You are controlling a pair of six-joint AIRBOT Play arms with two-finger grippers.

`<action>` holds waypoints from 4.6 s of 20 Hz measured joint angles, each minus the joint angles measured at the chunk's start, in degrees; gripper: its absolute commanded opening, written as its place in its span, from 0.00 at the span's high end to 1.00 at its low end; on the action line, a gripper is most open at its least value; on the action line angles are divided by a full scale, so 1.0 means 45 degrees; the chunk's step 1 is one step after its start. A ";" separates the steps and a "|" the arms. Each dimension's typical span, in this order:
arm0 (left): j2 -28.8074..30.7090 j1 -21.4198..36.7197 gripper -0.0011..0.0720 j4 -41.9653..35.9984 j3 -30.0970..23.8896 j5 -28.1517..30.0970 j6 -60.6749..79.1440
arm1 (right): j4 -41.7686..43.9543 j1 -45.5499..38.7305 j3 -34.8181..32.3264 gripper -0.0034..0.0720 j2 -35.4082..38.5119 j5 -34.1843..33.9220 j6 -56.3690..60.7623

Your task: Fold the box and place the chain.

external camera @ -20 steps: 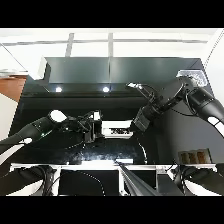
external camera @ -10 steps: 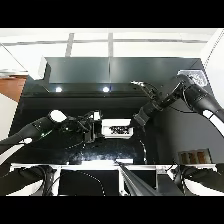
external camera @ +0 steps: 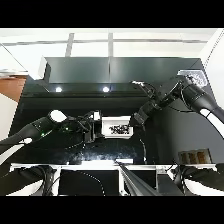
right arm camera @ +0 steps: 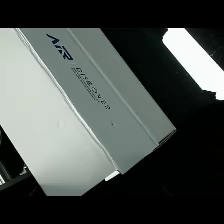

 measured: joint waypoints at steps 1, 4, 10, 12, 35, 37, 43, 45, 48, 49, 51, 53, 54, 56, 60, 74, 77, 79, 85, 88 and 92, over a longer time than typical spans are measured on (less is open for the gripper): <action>0.0000 0.0000 0.62 0.0000 0.0000 0.0000 -0.0005 | 0.0141 0.0000 0.0073 0.03 -0.0005 -0.0214 -0.0005; 0.0000 0.0000 0.62 0.0000 0.0000 0.0000 0.0000 | 0.0578 -0.0112 0.0471 0.03 0.0063 -0.0947 -0.0010; 0.0000 0.0000 0.62 0.0000 0.0000 0.0000 0.0000 | 0.0729 -0.0539 0.0865 0.03 0.0136 -0.1287 -0.0044; 0.0000 0.0000 0.62 0.0000 0.0000 -0.0005 0.0000 | 0.0457 -0.0461 0.0874 0.03 0.0063 -0.1049 -0.0092; 0.0000 0.0000 0.62 0.0000 0.0000 -0.0010 0.0000 | -0.1836 0.2045 0.0034 0.03 -0.0058 0.1321 -0.4969; 0.0000 0.0000 0.62 0.0000 0.0000 -0.0005 0.0000 | -0.1991 0.2113 0.0019 0.03 -0.0058 0.1418 -0.4979; 0.0000 0.0000 0.62 -0.0005 0.0000 -0.0005 -0.0005 | -0.2288 0.2181 0.0010 0.03 -0.0044 0.1554 -0.4809; 0.0000 0.0000 0.62 -0.0005 0.0000 -0.0005 -0.0005 | -0.2370 0.2181 0.0010 0.03 0.0019 0.1559 -0.4716; 0.0000 0.0005 0.62 -0.0005 0.0000 -0.0005 -0.0005 | -0.2501 0.2181 0.0010 0.03 0.0350 0.1481 -0.4571; 0.0000 0.0000 0.62 -0.0005 0.0000 -0.0005 0.0000 | -0.2652 0.2181 0.0010 0.03 0.0491 0.1389 -0.4459; 0.0000 0.0000 0.62 0.0000 0.0000 -0.0005 -0.0005 | -0.2875 0.2191 0.0010 0.03 0.0753 0.1224 -0.4119; 0.0000 0.0000 0.62 -0.0005 0.0000 -0.0005 0.0000 | -0.3065 0.2278 0.0010 0.03 0.0967 0.1146 -0.3861; 0.0000 0.0005 0.62 0.0000 0.0000 -0.0005 0.0000 | -0.3157 0.2370 -0.0015 0.03 0.1054 0.1112 -0.3701; 0.0000 0.0000 0.62 0.0000 0.0000 -0.0005 0.0000 | -0.3366 0.2618 -0.0117 0.03 0.1146 0.1122 -0.3449; 0.0000 0.0000 0.62 0.0000 0.0000 -0.0005 -0.0005 | -0.3657 0.3075 -0.0423 0.03 0.1224 0.1991 -0.3220; 0.0000 0.0000 0.62 -0.0005 0.0000 -0.0005 -0.0005 | -0.4779 0.3458 -0.0559 0.03 0.1724 0.2429 -0.1904; 0.0000 0.0000 0.62 -0.0005 0.0000 -0.0005 0.0000 | -0.4745 0.3458 -0.0559 0.03 0.1792 0.2351 -0.1307; 0.0000 0.0000 0.62 -0.0005 0.0000 -0.0005 0.0000 | -0.4716 0.3458 -0.0559 0.03 0.1807 0.2327 -0.0908; 0.0000 0.0000 0.62 -0.0005 0.0000 -0.0005 0.0000 | -0.4784 0.3458 -0.0568 0.03 0.1821 0.2409 -0.0029; 0.0000 0.0000 0.62 -0.0005 0.0000 -0.0005 0.0000 | -0.4988 0.3458 -0.0568 0.03 0.1821 0.2506 0.0466; 0.0000 0.0000 0.62 -0.0005 0.0000 -0.0005 0.0000 | -0.5100 0.3458 -0.0568 0.03 0.1821 0.2550 0.0748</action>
